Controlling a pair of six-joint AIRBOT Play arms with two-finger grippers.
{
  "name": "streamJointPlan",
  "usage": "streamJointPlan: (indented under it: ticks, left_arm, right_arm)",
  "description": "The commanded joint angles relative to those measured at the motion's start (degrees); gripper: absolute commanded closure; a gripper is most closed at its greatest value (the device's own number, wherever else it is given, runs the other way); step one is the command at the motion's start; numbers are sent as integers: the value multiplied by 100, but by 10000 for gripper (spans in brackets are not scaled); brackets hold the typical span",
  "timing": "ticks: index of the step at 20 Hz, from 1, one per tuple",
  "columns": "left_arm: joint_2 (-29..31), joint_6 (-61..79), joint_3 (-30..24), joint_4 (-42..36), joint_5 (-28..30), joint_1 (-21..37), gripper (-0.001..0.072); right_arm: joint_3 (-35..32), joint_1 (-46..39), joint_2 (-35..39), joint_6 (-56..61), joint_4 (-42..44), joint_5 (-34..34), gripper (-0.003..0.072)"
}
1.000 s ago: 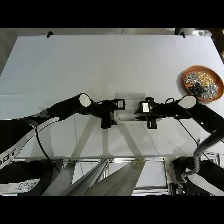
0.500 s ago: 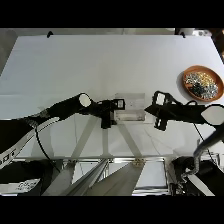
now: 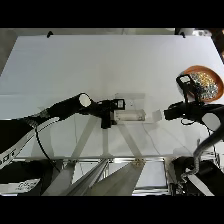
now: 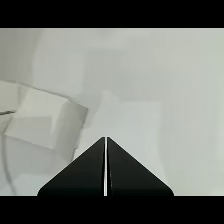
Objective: Fold the box and place the chain.
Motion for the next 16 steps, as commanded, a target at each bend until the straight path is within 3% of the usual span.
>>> streamJointPlan:
  ticks: [1,10,13,16]
  left_arm:
    - [2,2,0,0,0,4,318]
    - [2,2,0,0,0,4,318]
    - [2,0,0,0,0,4,318]
    - [2,2,0,0,0,4,318]
  right_arm:
    - [0,-2,-527,942,-446,72,678]
    - [0,-2,-2055,-197,1172,-240,683]
    - [0,-13,-2214,-490,1552,-256,683]
    - [0,-424,-2212,-1290,2632,-275,683]
